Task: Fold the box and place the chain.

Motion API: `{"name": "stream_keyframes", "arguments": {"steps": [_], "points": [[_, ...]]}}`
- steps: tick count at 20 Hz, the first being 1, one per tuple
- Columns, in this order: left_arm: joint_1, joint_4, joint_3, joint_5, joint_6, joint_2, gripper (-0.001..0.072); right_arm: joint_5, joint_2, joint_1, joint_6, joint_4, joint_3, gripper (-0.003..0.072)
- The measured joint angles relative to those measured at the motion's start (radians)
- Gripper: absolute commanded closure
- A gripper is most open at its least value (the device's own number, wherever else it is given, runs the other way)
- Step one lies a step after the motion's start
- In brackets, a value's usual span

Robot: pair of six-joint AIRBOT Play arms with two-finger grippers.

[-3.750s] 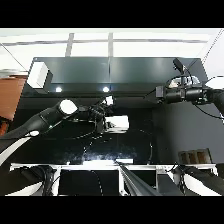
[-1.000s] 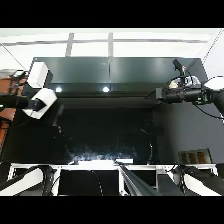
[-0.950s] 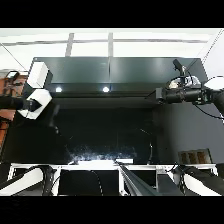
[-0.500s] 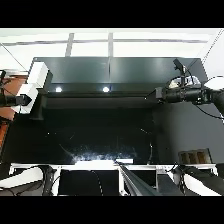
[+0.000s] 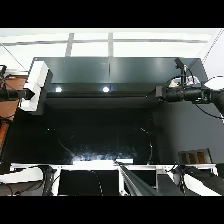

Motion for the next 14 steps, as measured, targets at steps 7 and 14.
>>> {"name": "stream_keyframes", "arguments": {"steps": [7, 14], "points": [[-0.014, 0.105, 0.158, -0.106, -0.137, 0.117, 0.0002, -0.024, 0.000, 0.003, -0.005, 0.035, 0.044, 0.0665], [-0.214, 0.124, 0.325, -0.258, -0.427, 0.231, 0.0683, -0.027, 0.068, 0.040, 0.064, -0.223, 0.225, 0.0665]]}}
